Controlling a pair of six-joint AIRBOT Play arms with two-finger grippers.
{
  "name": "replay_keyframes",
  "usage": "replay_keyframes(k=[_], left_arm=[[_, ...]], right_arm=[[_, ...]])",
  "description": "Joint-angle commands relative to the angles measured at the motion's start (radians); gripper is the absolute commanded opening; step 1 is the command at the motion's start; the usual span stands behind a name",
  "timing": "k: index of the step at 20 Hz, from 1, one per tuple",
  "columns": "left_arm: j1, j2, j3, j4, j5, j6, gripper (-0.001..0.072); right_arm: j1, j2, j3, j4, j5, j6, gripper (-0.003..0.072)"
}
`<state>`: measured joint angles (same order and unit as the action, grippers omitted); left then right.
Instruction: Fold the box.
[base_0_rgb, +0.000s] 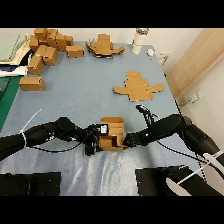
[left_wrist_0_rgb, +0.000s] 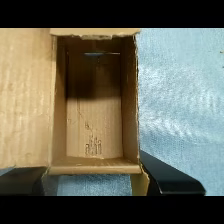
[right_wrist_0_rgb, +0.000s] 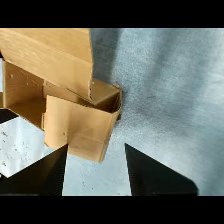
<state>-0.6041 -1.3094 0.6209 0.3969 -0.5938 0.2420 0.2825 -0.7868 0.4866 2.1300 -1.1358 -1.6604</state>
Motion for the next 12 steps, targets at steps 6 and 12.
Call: replay_keyframes(k=[6,12], left_arm=[[0.0,-0.001,0.001,0.0,0.0,0.0,0.0471],[0.0,-0.001,0.001,0.0,0.0,0.0,0.0471]], right_arm=[[0.122,-0.148,0.053,-0.027,0.123,0.094,0.0502],[0.389,-0.206,0.153,-0.406,0.106,0.642,0.0502]])
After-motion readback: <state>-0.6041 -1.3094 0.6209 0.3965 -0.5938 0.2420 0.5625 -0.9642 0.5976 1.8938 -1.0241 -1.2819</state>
